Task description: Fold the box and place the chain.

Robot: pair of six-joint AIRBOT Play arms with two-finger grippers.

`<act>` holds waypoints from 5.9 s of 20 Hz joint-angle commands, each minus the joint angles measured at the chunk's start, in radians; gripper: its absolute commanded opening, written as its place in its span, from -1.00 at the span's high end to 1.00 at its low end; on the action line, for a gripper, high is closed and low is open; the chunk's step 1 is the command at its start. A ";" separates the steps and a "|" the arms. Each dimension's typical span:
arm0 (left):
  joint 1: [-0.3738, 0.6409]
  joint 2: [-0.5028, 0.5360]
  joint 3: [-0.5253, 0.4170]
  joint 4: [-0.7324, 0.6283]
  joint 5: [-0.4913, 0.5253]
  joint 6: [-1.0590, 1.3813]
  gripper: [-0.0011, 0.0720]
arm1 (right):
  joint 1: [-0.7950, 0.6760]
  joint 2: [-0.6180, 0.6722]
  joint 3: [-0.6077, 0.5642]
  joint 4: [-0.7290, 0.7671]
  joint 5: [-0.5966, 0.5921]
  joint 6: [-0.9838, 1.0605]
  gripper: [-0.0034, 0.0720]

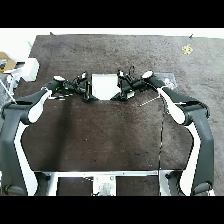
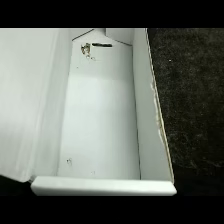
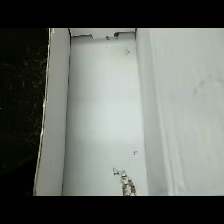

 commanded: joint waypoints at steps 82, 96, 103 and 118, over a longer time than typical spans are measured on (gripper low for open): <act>0.001 0.000 0.001 -0.002 0.003 0.001 0.47 | 0.021 0.114 0.000 -0.078 -0.248 0.303 0.90; 0.001 0.000 0.001 -0.002 0.003 0.001 0.47 | -0.002 0.342 -0.044 -0.441 -0.035 0.328 -0.64; 0.001 0.000 0.001 -0.002 0.003 0.001 0.47 | 0.001 0.217 -0.082 -0.372 -0.065 0.234 -0.41; 0.001 0.000 0.001 -0.002 0.003 0.001 0.47 | 0.071 0.201 -0.086 -0.221 -0.150 0.192 0.08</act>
